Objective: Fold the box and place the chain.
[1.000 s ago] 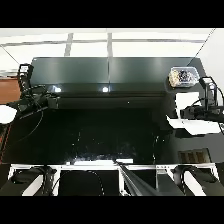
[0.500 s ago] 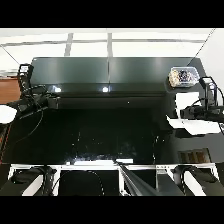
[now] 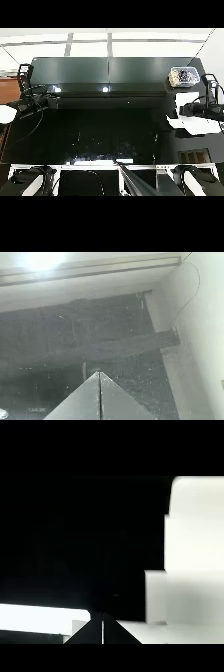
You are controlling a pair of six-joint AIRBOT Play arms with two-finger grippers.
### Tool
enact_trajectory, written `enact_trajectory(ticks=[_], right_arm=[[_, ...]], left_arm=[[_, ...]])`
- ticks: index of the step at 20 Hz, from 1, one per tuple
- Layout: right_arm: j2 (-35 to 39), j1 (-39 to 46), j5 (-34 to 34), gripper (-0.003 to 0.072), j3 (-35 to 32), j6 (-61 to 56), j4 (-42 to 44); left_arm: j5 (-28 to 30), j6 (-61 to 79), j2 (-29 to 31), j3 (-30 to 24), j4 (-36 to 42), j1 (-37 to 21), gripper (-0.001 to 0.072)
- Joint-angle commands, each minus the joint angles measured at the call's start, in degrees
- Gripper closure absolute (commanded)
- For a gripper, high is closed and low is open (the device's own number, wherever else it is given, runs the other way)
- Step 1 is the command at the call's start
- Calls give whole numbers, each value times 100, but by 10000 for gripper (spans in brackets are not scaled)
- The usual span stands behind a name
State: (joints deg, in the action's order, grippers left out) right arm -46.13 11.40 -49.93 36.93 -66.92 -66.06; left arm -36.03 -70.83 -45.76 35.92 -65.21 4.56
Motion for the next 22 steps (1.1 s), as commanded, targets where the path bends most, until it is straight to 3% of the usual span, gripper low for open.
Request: enact_trajectory(ticks=[1, 2, 4, 5, 6, 8, 11, 16, 19, 22], right_arm=[[-2, 0, 1038, 669, -2, -15, 1373], [-4, 0, 1453, 633, -2, -17, 1513], [-17, 2, 2232, -23, -2, -4, 1440], [-26, 9, 2511, -22, 2, -37, 1281], [-61, 98, 2673, -21, 35, -125, 1104], [-404, 782, 2465, -20, 446, -1005, 262], [-1440, 2424, 1414, -20, 1711, -1429, -780], [-2704, 4693, -61, -20, 3018, -1873, -782], [-3589, 5136, -1106, -19, 3899, -1331, -640], [-4406, 5036, -2149, -20, 4734, -378, -645]], left_arm=[[365, -7, -4, -4, 144, 4, 682], [584, -7, -13, -4, 162, 4, 682], [1003, -13, -120, -4, 162, 4, 664], [1123, -11, -203, -2, 160, 4, 396], [1130, -9, -293, -2, 153, 4, -11], [960, 7, -428, 0, 42, 4, 1], [791, 7, -483, 0, 48, 4, 1], [605, 4, -483, 0, 50, 4, 2], [546, 4, -483, 0, 52, 4, 1], [549, 4, -483, 0, 74, 4, 1]])
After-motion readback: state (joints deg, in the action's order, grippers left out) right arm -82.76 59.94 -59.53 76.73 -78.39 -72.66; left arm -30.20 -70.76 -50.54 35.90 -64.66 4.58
